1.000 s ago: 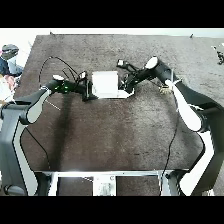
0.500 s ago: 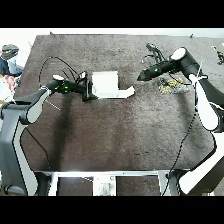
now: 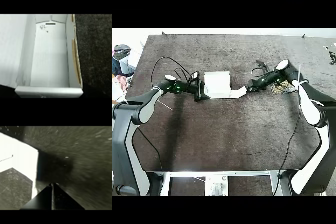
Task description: Fold the box and place the chain.
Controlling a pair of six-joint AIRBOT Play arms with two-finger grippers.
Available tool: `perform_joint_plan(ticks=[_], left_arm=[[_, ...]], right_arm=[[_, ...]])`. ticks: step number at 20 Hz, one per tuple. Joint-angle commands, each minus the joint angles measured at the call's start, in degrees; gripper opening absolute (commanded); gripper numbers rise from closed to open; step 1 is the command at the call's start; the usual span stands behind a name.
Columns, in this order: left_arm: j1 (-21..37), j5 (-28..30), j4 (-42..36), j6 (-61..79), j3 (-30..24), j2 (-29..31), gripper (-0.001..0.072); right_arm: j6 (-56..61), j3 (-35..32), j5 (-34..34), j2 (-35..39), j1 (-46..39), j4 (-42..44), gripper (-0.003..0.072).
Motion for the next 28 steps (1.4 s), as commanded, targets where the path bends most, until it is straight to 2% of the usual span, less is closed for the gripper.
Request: perform_joint_plan(ticks=[1, 3, 4, 5, 6, 13, 14, 15, 16, 24, 28], left_arm=[[0.0, 0.0, 0.0, 0.0, 0.0, 0.0, 0.0276], [0.0, 0.0, 0.0, 0.0, 0.0, 0.0, 0.0276], [0.0, 0.0, 0.0, 0.0, 0.0, 0.0, 0.0276], [0.0, 0.0, 0.0, 0.0, 0.0, 0.0, 0.0276], [0.0, 0.0, 0.0, 0.0, 0.0, 0.0, 0.0276], [0.0, 0.0, 0.0, 0.0, 0.0, 0.0, 0.0276], [0.0, 0.0, 0.0, 0.0, 0.0, 0.0, 0.0276], [0.0, 0.0, 0.0, 0.0, 0.0, 0.0, 0.0276], [0.0, 0.0, 0.0, 0.0, 0.0, 0.0, 0.0276], [0.0, 0.0, 0.0, 0.0, 0.0, 0.0, 0.0276], [0.0, 0.0, 0.0, 0.0, 0.0, 0.0, 0.0275]], right_arm=[[-4.0, -1.7, -0.9, -1.0, 1.8, 9.4, 0.0032], [-4.4, -1.0, -1.0, -0.9, 2.0, 13.6, 0.0034], [-4.4, -0.7, -1.0, -0.9, 2.0, 14.5, 0.0095], [-3.9, -0.7, -1.0, -0.9, 2.1, 15.4, 0.028], [-3.8, -0.7, -1.0, -0.9, 2.5, 15.8, 0.0305], [-4.4, -0.7, -0.5, -0.8, 3.0, 21.1, 0.0309], [-4.4, -0.6, -0.3, -0.8, 3.1, 21.3, 0.0348], [-4.4, -0.5, -0.4, -0.8, 3.3, 21.3, 0.0422], [-4.4, -0.2, -0.5, -0.8, 3.7, 21.0, 0.0422], [3.2, 6.5, -2.1, -0.8, 10.1, 5.2, 0.0422], [6.8, 7.8, -4.9, -0.8, 12.9, -2.7, 0.0422]])
